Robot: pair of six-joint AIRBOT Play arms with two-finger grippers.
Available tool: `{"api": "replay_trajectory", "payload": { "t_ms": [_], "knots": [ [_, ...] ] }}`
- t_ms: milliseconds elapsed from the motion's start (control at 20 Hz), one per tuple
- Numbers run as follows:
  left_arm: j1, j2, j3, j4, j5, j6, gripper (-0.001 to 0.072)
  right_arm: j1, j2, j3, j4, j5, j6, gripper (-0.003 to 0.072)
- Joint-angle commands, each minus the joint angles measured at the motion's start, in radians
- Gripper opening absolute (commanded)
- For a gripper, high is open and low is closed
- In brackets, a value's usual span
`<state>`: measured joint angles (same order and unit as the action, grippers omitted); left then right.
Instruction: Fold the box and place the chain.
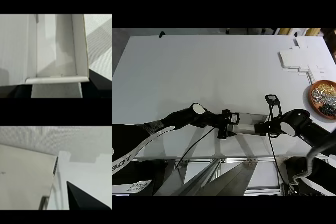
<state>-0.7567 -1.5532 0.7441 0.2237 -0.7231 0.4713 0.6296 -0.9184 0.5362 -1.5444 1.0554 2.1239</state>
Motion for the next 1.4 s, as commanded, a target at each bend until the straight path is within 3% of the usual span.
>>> {"api": "replay_trajectory", "payload": {
  "t_ms": [0, 200, 300, 400, 650, 800, 1150, 1350],
  "knots": [
    [0.001, 0.0, 0.0, 0.0, 0.0, 0.0, 0.0345, 0.0, 0.04, 0.051, -0.009, 0.132, -0.137, 0.0399],
    [0.001, 0.0, 0.0, 0.0, 0.0, 0.0, 0.0345, -0.083, 0.054, 0.335, -0.032, 0.268, -0.299, 0.039],
    [0.001, 0.0, 0.0, 0.0, 0.0, 0.0, 0.0345, -0.223, 0.054, 0.481, -0.057, 0.314, -0.411, 0.0305],
    [0.001, 0.0, 0.0, 0.0, 0.0, 0.0, 0.0345, -0.402, 0.054, 0.571, -0.11, 0.313, -0.517, 0.0291],
    [0.001, 0.0, 0.0, 0.0, 0.0, 0.0, 0.0345, -0.879, -0.011, 0.579, -0.151, 0.135, -0.663, 0.0291],
    [0.001, 0.0, 0.0, 0.0, 0.0, 0.0, 0.0345, -1.062, -0.126, 0.578, -0.134, 0.058, -0.668, 0.0287],
    [0.001, 0.0, 0.0, 0.0, 0.0, 0.0, 0.0345, -1.236, -0.423, 0.577, -0.135, 0.085, -0.697, 0.0287],
    [0.001, 0.0, 0.0, 0.0, 0.0, 0.0, 0.0345, -1.273, -0.489, 0.568, -0.134, 0.08, -0.706, 0.0285]
  ]
}}
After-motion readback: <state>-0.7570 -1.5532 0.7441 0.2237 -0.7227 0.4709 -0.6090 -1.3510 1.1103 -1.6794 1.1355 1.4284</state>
